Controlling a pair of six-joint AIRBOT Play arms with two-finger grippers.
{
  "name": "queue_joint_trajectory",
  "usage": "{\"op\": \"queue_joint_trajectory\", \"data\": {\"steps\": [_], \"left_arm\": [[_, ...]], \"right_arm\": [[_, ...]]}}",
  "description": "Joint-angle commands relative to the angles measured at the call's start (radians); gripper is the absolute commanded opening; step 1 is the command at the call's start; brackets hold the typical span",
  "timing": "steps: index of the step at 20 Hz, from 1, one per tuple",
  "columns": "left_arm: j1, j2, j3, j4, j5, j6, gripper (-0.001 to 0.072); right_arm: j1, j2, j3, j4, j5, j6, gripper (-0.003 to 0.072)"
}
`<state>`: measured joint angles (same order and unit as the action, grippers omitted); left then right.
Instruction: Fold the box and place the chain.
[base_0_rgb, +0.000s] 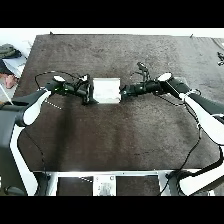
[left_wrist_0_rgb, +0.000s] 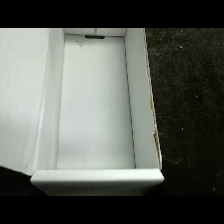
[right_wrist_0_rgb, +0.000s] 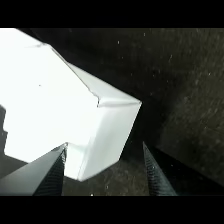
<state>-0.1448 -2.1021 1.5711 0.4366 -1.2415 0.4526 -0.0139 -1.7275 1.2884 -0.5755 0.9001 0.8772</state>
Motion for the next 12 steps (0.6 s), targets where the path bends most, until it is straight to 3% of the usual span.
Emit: {"op": "queue_joint_trajectory", "data": {"steps": [1, 7, 8, 9, 12], "left_arm": [[0.000, 0.000, 0.000, 0.000, 0.000, 0.000, 0.0406], [0.000, 0.000, 0.000, 0.000, 0.000, 0.000, 0.0407], [0.000, 0.000, 0.000, 0.000, 0.000, 0.000, 0.0406], [0.000, 0.000, 0.000, 0.000, 0.000, 0.000, 0.0406], [0.000, 0.000, 0.000, 0.000, 0.000, 0.000, 0.0407]], "right_arm": [[0.023, 0.000, 0.012, 0.003, -0.007, 0.032, 0.0518], [0.069, 0.000, 0.013, -0.064, -0.030, 0.125, 0.0517], [0.072, 0.000, 0.014, -0.075, -0.034, 0.138, 0.0505], [0.075, -0.003, 0.018, -0.089, -0.036, 0.143, 0.0436], [0.089, -0.011, 0.070, -0.181, -0.033, 0.214, 0.0436]]}}
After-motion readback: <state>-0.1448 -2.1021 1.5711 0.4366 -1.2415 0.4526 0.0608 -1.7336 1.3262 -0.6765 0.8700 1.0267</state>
